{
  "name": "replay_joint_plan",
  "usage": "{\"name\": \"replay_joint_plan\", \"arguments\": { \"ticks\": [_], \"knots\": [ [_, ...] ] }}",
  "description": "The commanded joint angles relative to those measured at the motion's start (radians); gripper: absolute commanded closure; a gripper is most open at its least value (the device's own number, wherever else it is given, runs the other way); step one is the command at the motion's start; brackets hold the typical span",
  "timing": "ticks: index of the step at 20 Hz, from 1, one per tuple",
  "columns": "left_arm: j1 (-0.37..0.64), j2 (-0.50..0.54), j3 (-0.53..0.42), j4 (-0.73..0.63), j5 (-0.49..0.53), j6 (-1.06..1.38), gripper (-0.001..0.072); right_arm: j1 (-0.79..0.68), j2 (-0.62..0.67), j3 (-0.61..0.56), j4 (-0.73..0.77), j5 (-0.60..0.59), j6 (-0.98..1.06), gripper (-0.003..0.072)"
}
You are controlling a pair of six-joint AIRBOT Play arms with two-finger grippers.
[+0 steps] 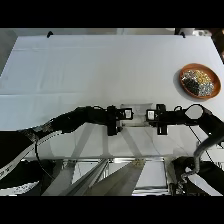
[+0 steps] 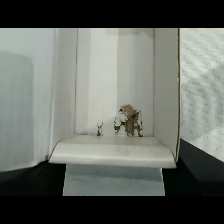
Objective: Fold the box and place the chain.
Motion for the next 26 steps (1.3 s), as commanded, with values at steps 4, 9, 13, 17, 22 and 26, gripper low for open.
{"name": "replay_joint_plan", "arguments": {
  "ticks": [4,9,13,17,22,26],
  "knots": [
    [0.000,0.001,0.000,0.000,0.000,0.000,0.0455,0.002,-0.038,0.000,0.041,-0.029,-0.001,0.0405],
    [0.000,0.001,0.000,0.000,0.000,0.000,0.0455,0.002,-0.045,0.000,0.058,-0.040,-0.001,0.0244],
    [0.000,0.001,0.000,0.000,0.000,0.000,0.0455,0.041,-0.068,0.000,0.094,-0.045,-0.031,0.0216],
    [0.000,0.001,0.000,0.000,0.000,0.000,0.0455,0.071,-0.074,0.000,0.089,-0.064,-0.029,0.0219],
    [0.000,0.001,0.000,0.000,0.000,0.000,0.0455,0.071,-0.074,0.000,0.049,-0.056,-0.014,0.0332],
    [0.000,0.001,0.000,0.000,0.000,0.000,0.0455,0.071,-0.003,0.000,0.024,0.003,-0.009,0.0668]
  ]
}}
